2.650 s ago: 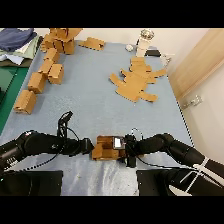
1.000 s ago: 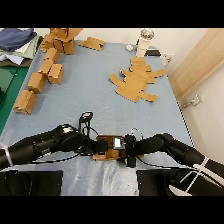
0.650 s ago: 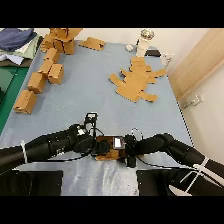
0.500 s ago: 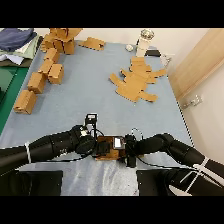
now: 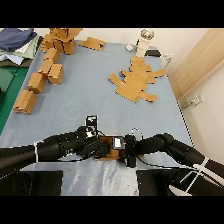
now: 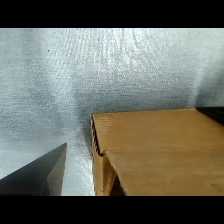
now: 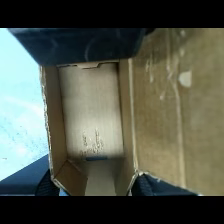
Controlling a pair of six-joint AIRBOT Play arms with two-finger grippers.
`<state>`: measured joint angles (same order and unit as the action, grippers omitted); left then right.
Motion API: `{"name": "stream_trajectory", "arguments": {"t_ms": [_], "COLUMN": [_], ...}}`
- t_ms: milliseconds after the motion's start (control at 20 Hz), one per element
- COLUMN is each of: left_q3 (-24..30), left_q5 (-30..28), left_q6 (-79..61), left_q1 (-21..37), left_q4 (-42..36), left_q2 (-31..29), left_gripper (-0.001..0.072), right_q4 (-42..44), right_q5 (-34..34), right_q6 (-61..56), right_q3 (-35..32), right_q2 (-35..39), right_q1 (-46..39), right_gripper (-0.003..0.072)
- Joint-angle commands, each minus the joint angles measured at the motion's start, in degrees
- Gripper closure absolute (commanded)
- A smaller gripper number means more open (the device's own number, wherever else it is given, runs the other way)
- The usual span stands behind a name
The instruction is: Fold the box.
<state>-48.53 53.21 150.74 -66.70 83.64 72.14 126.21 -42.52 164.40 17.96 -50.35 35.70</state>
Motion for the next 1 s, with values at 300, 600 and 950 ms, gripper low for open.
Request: {"name": "stream_trajectory", "arguments": {"t_ms": [300, 600, 950], "left_q3": [-0.46, -0.46, -0.87], "left_q5": [-2.27, -2.1, -2.23], "left_q6": [-1.36, -0.87, -1.25], "left_q1": [-0.48, -0.48, -0.48], "left_q4": [-0.07, -0.37, -1.6], "left_q2": [0.85, 0.85, 0.83], "left_gripper": [0.0558, 0.0696, 0.0694], "right_q4": [0.0, 0.0, 0.0], "right_q5": [0.02, 0.0, 0.0], "right_q6": [-0.02, -0.02, -0.02], "right_q3": [0.04, 0.04, 0.04], "right_q2": [0.0, 0.0, 0.02], "right_q1": [0.02, 0.02, 0.02], "right_gripper": [0.0258, 0.0258, 0.0258]}}
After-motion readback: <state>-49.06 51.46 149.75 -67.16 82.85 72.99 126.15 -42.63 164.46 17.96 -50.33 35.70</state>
